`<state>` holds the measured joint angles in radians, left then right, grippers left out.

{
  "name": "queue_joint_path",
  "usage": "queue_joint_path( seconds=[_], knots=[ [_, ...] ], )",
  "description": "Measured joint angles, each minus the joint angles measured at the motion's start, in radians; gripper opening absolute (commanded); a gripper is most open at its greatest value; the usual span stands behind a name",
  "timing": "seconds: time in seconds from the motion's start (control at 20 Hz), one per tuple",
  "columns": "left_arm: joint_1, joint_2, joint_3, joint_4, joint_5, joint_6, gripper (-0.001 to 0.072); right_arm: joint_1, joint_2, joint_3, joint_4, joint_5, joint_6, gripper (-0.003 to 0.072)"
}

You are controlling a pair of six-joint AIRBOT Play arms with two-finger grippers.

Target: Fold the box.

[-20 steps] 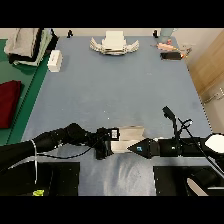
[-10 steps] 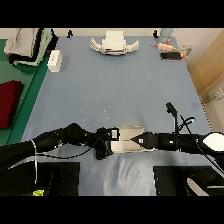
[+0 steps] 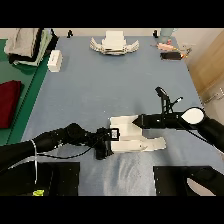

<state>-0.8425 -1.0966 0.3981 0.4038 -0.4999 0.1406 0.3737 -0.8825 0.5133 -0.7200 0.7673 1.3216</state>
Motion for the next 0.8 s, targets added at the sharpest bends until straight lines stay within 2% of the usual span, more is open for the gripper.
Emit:
queue_joint_path(
  seconds=[0.35,0.8],
  knots=[
    [0.0,0.0,0.0,0.0,0.001,0.0,0.0623,0.053,-0.178,0.029,-0.067,-0.006,-0.059,0.0018],
    [0.0,0.0,0.0,0.0,0.002,0.0,0.0623,0.108,-0.211,0.03,-0.124,-0.013,-0.074,0.0018]
  ],
)
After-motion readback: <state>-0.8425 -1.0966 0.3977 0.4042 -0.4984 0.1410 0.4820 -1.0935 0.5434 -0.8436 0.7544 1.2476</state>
